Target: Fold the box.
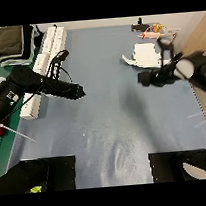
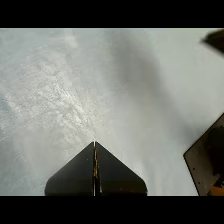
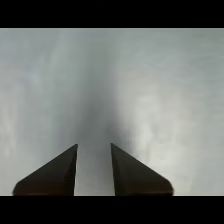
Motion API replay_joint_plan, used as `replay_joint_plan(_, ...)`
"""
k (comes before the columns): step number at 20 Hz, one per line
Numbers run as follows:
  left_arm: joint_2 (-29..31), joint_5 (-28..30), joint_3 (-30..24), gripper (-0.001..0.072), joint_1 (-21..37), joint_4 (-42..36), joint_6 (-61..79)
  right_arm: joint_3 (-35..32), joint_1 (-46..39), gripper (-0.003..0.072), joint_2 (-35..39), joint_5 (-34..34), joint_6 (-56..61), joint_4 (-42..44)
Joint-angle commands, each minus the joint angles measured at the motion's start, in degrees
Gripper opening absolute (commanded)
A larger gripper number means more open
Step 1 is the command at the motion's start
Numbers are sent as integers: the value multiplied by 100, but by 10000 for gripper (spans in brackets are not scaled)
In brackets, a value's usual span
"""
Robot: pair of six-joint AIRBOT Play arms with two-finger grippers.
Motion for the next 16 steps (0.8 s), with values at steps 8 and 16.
replay_joint_plan(8,-17,638,0,14,2,-162,-11,4251,-4527,356,-4057,929,-2396,2490)
replay_joint_plan(16,-24,1154,0,14,2,-157,-9,5451,-5021,356,-6050,380,-3392,3956)
